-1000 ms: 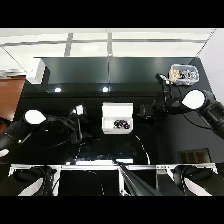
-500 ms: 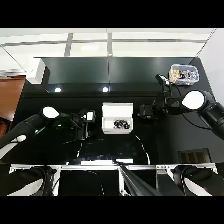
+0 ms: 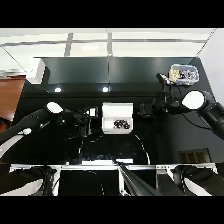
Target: Fold the box and place the chain.
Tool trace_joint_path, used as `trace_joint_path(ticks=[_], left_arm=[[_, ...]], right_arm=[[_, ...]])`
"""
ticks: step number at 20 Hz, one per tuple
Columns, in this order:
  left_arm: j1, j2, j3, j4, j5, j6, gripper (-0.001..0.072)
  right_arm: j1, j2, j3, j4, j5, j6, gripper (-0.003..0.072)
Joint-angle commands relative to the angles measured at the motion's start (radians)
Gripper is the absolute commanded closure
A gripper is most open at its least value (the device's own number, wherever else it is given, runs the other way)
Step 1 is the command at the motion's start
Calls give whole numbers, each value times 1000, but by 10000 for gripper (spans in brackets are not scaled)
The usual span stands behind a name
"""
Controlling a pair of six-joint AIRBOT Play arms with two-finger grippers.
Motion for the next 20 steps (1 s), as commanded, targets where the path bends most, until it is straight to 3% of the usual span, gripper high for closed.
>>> trace_joint_path(ticks=[1, 17, 20], left_arm=[[0, -3, 4, -42, -6, 1, -5], [-64, -47, 56, -1, 3, -79, -3], [-95, -48, 56, 30, 48, -106, 63]], right_arm=[[-1, 0, 0, 3, -11, 0, 414], [-1, 0, 0, 3, -35, -1, 415], [-1, 0, 0, 3, -64, -1, 415]])
